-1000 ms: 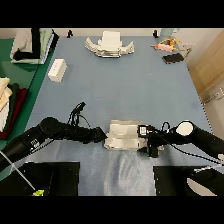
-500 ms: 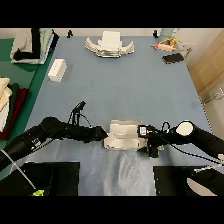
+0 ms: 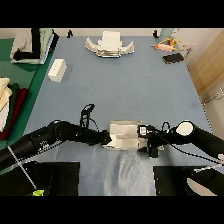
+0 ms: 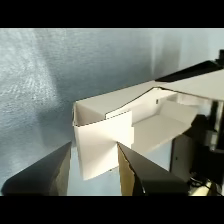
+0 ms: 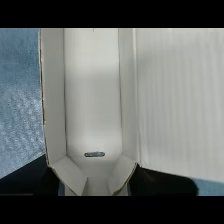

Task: Fold the box.

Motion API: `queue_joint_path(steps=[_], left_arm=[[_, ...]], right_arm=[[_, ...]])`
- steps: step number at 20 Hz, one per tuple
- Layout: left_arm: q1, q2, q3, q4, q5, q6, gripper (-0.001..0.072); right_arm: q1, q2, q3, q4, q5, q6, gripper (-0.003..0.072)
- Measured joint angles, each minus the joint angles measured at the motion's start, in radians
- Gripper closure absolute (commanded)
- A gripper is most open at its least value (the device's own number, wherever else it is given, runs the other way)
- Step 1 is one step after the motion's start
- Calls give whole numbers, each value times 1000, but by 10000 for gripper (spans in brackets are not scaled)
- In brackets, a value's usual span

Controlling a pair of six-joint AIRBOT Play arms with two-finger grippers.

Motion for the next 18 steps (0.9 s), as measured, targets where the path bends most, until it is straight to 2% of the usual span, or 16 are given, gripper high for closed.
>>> queue_joint_path(steps=[3,8,13,15,18], left_arm=[[-57,-22,45,141,-13,-174,308],[-149,-113,150,275,-76,-348,308],[-210,-184,249,417,-180,-501,309],[-221,-207,279,449,-206,-533,399],[-240,-248,322,475,-225,-558,399]], right_arm=[[0,0,0,0,0,0,156],[0,0,0,0,0,0,156],[0,0,0,0,0,0,156],[0,0,0,0,0,0,156],[0,0,0,0,0,0,156]])
